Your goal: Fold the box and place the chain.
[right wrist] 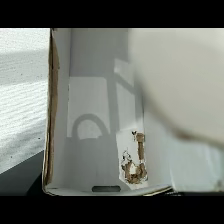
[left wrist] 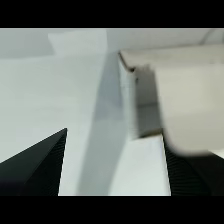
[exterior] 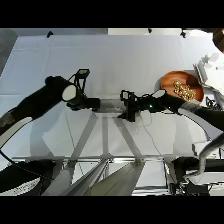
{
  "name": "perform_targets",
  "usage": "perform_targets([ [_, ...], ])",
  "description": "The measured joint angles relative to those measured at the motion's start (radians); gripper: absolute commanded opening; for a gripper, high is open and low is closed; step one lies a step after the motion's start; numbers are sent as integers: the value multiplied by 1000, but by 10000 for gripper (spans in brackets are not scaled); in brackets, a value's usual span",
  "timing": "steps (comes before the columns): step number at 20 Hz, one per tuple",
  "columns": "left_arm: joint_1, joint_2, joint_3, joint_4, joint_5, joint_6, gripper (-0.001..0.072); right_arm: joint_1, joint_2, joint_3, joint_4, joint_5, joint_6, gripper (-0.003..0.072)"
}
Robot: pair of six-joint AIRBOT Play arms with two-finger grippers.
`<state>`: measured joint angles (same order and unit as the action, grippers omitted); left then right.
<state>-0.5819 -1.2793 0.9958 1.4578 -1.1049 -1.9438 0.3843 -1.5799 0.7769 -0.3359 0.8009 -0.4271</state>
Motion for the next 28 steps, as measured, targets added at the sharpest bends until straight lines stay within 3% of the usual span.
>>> perform_targets([
  [5, 128, 18, -9, -129, -14, 466, 639, 0, 0, 0, 0, 0, 0, 381],
  [8, 213, 21, -34, -300, -10, 924, 646, 0, 0, 0, 0, 0, -1, 381],
  [10, 252, 18, -61, -416, -7, 1259, 708, 0, 0, 0, 0, 0, -1, 381],
  [14, 310, -24, -117, -550, -10, 1782, 708, 0, 0, 0, 0, 0, -1, 381],
  [21, 377, -141, -141, -655, -11, 2176, 708, 0, 0, 0, 0, 0, -1, 381],
  [28, 404, -212, -143, -844, 0, 2396, 710, 0, 0, 0, 0, 0, -1, 381],
])
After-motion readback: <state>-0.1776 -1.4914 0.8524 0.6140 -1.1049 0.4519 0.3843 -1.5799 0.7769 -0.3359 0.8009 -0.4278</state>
